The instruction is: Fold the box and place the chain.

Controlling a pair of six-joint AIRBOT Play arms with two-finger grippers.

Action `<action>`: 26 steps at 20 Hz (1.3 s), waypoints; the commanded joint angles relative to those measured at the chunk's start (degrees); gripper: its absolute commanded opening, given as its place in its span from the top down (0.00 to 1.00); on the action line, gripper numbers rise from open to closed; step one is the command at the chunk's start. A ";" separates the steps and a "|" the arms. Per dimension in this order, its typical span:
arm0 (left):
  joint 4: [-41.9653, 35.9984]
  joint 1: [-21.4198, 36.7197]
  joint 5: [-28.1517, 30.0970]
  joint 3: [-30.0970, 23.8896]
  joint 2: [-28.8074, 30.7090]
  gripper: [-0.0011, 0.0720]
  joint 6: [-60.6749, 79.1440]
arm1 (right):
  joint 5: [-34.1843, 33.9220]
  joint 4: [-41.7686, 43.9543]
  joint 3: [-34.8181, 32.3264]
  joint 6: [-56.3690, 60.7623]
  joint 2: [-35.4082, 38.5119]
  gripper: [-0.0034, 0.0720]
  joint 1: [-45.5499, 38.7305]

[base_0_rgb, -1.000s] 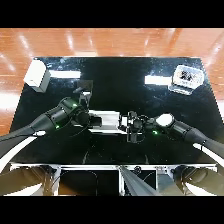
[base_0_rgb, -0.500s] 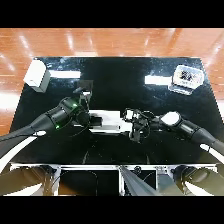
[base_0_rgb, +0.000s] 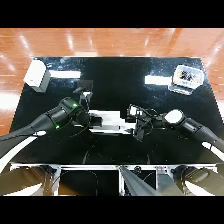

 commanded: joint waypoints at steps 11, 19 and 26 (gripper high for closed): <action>0.04 -0.02 0.15 -0.02 -0.04 0.96 0.02 | -1.31 7.54 0.02 -11.61 -2.97 0.31 3.06; 0.02 -0.02 0.17 -0.02 -0.04 0.96 0.02 | -3.45 7.52 0.02 -12.07 -3.78 0.31 6.16; 0.02 -0.02 0.17 -0.02 -0.04 0.96 0.02 | -4.26 7.52 0.02 -12.09 -4.17 0.53 6.97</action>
